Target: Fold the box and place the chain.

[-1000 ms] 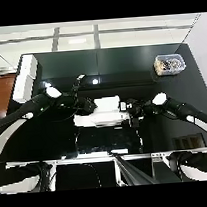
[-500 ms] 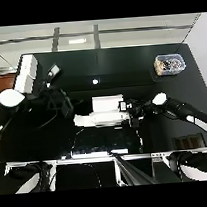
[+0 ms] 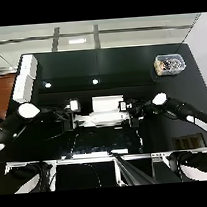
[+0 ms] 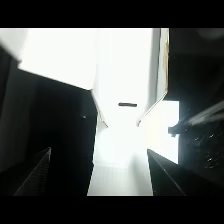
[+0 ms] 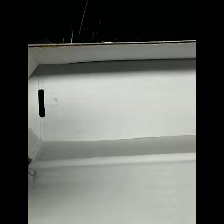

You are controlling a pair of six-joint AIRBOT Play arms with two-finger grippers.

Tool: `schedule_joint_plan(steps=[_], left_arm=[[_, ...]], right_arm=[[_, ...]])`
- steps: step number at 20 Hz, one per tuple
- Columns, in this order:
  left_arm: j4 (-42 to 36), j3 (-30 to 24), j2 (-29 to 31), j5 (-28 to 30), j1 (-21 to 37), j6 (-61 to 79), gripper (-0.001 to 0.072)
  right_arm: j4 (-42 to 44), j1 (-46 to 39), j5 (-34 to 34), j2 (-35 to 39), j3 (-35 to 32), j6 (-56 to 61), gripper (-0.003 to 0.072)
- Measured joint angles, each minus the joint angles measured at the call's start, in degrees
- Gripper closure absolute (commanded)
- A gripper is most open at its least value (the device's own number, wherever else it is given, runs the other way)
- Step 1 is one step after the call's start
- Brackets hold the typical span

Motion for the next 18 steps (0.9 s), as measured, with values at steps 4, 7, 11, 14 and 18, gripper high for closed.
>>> schedule_joint_plan(steps=[4,7,11,14,18], left_arm=[[0.4,3.0,-7.6,0.1,-4.2,2.3,0.0024],[0.5,4.0,-10.4,0.5,-5.4,2.5,0.0308],[-1.8,4.5,-11.6,1.0,-5.9,2.3,0.0452],[-5.5,4.6,-11.9,1.0,-6.1,2.3,0.0492],[-10.5,4.6,-12.6,1.4,-7.2,2.1,0.0491]], right_arm=[[0.0,0.0,0.0,0.0,0.0,0.0,0.0457],[0.0,0.0,0.0,0.0,0.0,0.0,0.0457],[0.0,0.0,0.0,0.0,0.0,0.0,0.0457],[0.0,0.0,0.0,0.0,0.0,0.0,0.0457],[0.0,0.0,0.0,0.0,0.0,0.0,0.0457]])
